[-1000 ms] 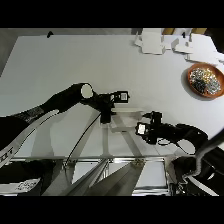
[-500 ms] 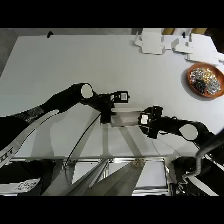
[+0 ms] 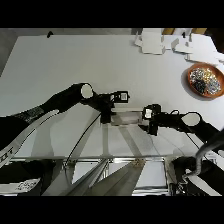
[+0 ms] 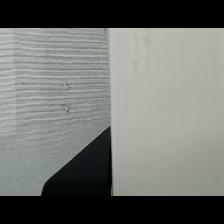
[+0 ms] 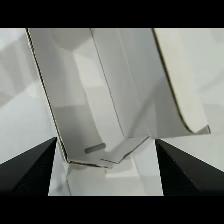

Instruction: Fold the box and place the chain.

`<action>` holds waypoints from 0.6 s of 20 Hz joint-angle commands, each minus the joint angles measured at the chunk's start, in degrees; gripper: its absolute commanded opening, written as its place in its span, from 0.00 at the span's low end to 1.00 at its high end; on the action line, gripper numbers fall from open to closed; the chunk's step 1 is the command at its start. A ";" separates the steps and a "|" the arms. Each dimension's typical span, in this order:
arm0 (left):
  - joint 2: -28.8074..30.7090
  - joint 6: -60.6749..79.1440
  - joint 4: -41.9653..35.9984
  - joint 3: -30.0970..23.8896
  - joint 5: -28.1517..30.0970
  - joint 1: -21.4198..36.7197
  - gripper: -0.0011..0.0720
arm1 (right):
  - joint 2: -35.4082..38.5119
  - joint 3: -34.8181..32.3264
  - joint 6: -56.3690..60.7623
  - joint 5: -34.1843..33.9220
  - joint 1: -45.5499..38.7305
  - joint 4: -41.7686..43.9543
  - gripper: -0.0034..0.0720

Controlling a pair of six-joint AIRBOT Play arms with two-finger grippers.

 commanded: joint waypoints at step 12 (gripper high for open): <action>-0.02 0.02 0.00 -0.02 0.02 -0.04 0.03 | -9.99 0.37 -14.45 4.50 -4.11 10.10 0.94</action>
